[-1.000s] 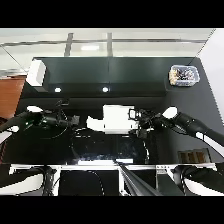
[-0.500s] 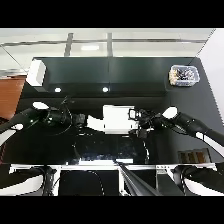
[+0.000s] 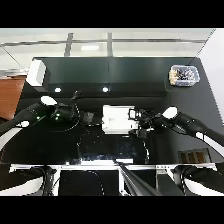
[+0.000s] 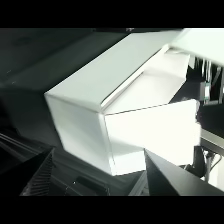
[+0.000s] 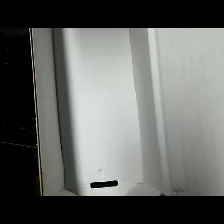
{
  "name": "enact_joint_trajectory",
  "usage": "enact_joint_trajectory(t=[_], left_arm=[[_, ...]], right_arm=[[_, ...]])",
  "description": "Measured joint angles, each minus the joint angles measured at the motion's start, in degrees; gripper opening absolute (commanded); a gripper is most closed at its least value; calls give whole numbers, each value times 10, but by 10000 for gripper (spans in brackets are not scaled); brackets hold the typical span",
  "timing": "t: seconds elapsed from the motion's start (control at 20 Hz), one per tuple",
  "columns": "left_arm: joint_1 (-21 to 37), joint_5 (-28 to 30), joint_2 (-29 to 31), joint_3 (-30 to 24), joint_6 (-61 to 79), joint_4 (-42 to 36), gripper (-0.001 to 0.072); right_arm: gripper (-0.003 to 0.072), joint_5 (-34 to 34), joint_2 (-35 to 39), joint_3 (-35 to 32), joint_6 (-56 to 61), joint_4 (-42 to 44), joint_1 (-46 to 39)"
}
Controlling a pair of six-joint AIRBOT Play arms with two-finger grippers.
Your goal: Fold the box and place the chain.
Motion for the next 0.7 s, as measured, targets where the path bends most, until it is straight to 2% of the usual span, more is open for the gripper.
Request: enact_joint_trajectory(t=[0.05, 0.1, 0.25, 0.5, 0.7], left_arm=[[-12, 9, 0, 4, -16, 7, 612], [-26, 22, 0, 10, -38, 20, 550], [-68, 57, 0, 31, -136, 85, 497], [-135, 90, -2, 73, -323, 238, 497], [-184, 71, -19, 123, -458, 364, 497]], right_arm=[[127, 0, 0, 0, 0, 0, 0], [127, 0, 0, 0, 0, 0, 0], [127, 0, 0, 0, 0, 0, 0], [127, 0, 0, 0, 0, 0, 0], [127, 0, 0, 0, 0, 0, 0]])
